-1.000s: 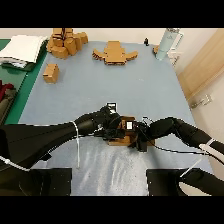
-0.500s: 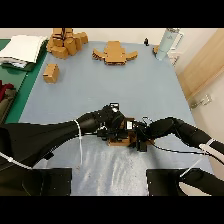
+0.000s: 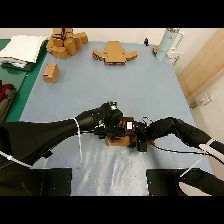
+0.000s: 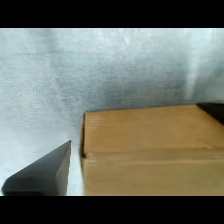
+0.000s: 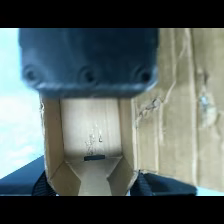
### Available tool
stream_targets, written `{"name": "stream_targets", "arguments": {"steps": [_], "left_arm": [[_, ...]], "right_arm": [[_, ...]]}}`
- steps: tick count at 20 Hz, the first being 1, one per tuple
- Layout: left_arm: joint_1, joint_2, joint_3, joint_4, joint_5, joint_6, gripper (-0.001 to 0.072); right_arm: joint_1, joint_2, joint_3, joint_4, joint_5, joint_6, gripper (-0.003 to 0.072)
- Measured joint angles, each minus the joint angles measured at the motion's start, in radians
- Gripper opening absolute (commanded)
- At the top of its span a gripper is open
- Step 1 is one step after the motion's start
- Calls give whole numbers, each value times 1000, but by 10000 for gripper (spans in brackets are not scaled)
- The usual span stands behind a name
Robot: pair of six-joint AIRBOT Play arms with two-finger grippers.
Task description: Fold the box.
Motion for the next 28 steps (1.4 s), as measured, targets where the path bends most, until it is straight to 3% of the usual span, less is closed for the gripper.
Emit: {"name": "stream_targets", "arguments": {"steps": [10,12,13,20,21,22,23,24,28], "left_arm": [[12,-19,0,3,6,-31,408],[12,-29,0,-2,7,-38,80],[12,-33,0,-3,10,-42,13],[9,-40,1,-9,8,-46,15],[8,-40,1,-11,7,-46,16],[8,-40,1,-13,7,-46,129],[7,-39,0,-15,7,-46,404],[7,-37,0,-15,-2,-48,457],[9,-22,2,-21,-2,-50,456]], "right_arm": [[0,0,0,-1,0,1,568],[0,0,0,0,0,1,569],[0,0,0,0,0,1,568],[0,0,0,-2,0,0,569],[0,0,0,-2,0,0,568],[0,0,0,-2,0,0,568],[0,0,0,-1,0,1,568],[0,0,0,-1,0,1,568],[0,0,0,0,-2,1,569]]}}
